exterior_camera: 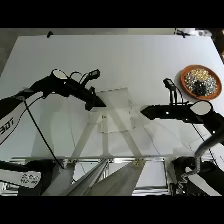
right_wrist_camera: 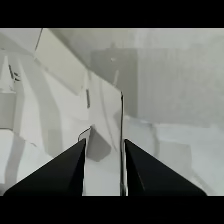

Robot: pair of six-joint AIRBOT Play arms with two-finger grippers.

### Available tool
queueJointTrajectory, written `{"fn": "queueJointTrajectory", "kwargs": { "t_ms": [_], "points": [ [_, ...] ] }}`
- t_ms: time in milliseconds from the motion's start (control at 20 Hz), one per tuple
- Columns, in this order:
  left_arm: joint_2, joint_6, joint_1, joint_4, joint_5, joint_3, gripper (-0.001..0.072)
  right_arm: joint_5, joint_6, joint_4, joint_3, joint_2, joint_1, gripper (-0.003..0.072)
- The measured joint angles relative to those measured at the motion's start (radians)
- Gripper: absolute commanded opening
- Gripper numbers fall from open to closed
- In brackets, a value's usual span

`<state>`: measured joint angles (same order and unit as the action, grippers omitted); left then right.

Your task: Fold the box and place the chain.

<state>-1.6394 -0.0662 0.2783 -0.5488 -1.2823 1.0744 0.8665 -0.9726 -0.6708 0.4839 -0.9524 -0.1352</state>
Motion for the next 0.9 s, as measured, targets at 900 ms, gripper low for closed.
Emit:
{"fn": "queueJointTrajectory", "kwargs": {
  "t_ms": [900],
  "points": [
    [0.245,-0.104,0.128,-0.191,0.152,-0.161,0.0003,0.418,-0.240,-0.594,0.228,0.283,0.000,0.0279]
  ]
}}
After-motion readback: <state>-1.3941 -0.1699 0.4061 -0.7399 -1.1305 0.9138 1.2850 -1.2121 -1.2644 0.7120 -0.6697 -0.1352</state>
